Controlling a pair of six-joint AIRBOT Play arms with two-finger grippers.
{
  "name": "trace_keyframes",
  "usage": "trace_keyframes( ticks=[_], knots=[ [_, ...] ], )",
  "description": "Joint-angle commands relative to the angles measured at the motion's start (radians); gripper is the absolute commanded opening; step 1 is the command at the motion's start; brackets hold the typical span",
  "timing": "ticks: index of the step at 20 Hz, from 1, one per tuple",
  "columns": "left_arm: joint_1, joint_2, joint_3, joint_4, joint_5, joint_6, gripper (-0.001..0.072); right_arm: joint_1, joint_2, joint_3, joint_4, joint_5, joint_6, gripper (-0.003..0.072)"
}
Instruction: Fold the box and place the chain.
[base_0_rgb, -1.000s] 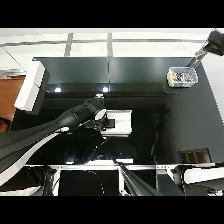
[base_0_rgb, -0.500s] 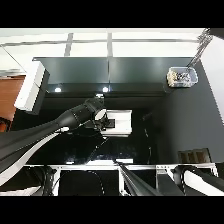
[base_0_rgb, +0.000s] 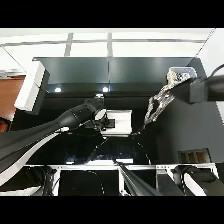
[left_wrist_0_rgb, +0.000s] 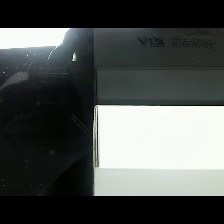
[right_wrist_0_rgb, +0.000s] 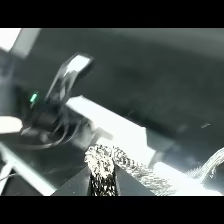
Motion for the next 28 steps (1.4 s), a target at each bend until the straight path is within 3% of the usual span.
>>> trace_keyframes(
  ticks=[1, 8, 13, 24, 28],
  knots=[
    [0.001, 0.0, 0.0, 0.001, 0.001, 0.0, 0.0032, 0.081, 0.028, -0.126, 0.074, -0.068, -0.011, 0.0012],
    [0.001, 0.0, 0.0, 0.0, 0.001, 0.0, 0.0032, 0.227, 0.012, -0.197, 0.108, -0.196, -0.008, 0.0011],
    [0.0, 0.0, 0.0, 0.0, 0.002, 0.0, 0.0032, 0.243, 0.002, -0.214, 0.109, -0.246, -0.008, 0.0011],
    [-0.001, 0.0, 0.0, 0.0, 0.002, 0.0, 0.0032, 0.168, -0.015, -0.168, 0.153, -0.117, -0.012, 0.0012],
    [-0.001, 0.0, 0.0, 0.0, -0.003, 0.001, 0.0032, 0.223, -0.093, -0.169, 0.162, -0.173, -0.073, 0.0012]
  ],
)
